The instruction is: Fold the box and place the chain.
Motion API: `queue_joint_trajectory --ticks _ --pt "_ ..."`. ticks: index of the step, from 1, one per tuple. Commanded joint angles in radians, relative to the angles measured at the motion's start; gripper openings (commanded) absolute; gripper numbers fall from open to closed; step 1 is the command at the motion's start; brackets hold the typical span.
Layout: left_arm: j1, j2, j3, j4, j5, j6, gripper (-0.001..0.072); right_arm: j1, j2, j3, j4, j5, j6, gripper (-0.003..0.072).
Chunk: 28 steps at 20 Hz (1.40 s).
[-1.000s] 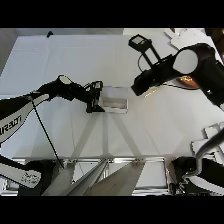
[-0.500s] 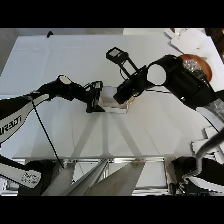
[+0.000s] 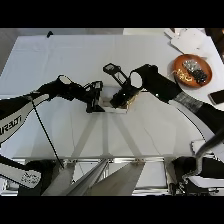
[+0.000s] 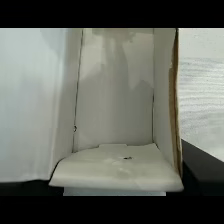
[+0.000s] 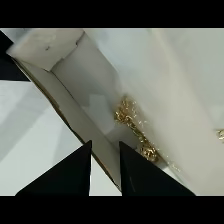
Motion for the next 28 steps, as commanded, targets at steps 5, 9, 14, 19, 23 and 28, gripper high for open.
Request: queue_joint_trajectory --ticks 5,9,14,19,23,28 --pt "-0.001 -0.001 0.000 0.000 0.000 0.000 0.0380 -0.010 0.068 0.000 0.000 0.079 0.016 0.0429" --pt "-0.001 -0.001 0.000 0.000 0.000 0.000 0.0380 -0.067 0.174 0.000 -0.071 0.101 0.020 0.0462" --pt "-0.001 -0.001 0.000 0.000 0.000 0.000 0.0380 -0.219 0.290 0.000 -0.202 0.100 0.068 0.0457" --pt "-0.001 -0.001 0.000 0.000 0.000 0.000 0.0380 -0.462 0.298 0.000 -0.209 0.111 0.080 0.0457" --pt "-0.001 -0.001 0.000 0.000 0.000 0.000 0.0380 -0.651 0.287 0.000 -0.211 0.082 0.080 0.0457" --pt "-0.001 -0.001 0.000 0.000 0.000 0.000 0.0380 -0.852 0.193 0.000 -0.220 -0.020 0.080 0.0528"
